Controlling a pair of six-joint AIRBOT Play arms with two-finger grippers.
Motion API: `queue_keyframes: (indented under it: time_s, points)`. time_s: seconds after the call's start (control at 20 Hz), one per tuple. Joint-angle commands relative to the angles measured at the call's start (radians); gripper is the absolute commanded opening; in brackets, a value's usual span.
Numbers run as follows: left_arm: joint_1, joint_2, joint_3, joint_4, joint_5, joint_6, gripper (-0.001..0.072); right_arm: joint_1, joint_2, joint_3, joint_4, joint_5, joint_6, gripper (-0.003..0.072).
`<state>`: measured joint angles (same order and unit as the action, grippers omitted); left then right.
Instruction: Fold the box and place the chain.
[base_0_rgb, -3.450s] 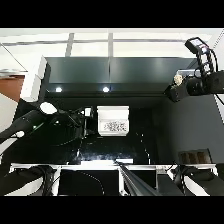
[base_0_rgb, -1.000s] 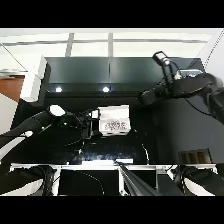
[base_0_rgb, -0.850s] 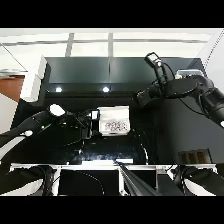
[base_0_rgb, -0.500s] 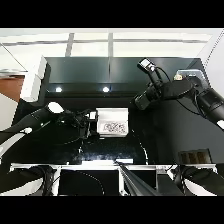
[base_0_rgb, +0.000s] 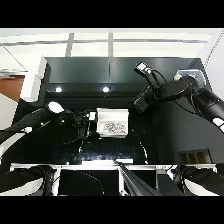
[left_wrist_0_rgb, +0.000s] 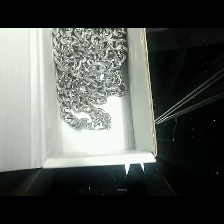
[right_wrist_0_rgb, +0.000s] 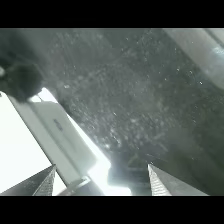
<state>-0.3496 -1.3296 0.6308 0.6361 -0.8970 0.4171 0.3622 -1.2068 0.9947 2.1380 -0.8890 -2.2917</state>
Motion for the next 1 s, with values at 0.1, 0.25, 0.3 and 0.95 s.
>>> queue_keyframes:
  time_s: [0.1, 0.25, 0.3, 0.95]
  points:
    - [0.001, -0.001, 0.001, 0.001, 0.004, 0.002, 0.0396, 0.001, -0.017, 0.000, 0.117, -0.042, -0.002, 0.0696]
    - [0.001, -0.001, 0.001, 0.000, 0.006, 0.001, 0.0396, 0.001, -0.017, 0.000, 0.136, -0.185, -0.002, 0.0696]
    - [0.001, -0.001, 0.001, 0.000, 0.006, 0.001, 0.0396, 0.001, -0.017, 0.000, 0.135, -0.214, -0.002, 0.0696]
    - [0.001, -0.001, 0.001, 0.000, 0.006, 0.000, 0.0397, 0.105, -0.027, -0.001, 0.055, -0.218, -0.183, 0.0697]
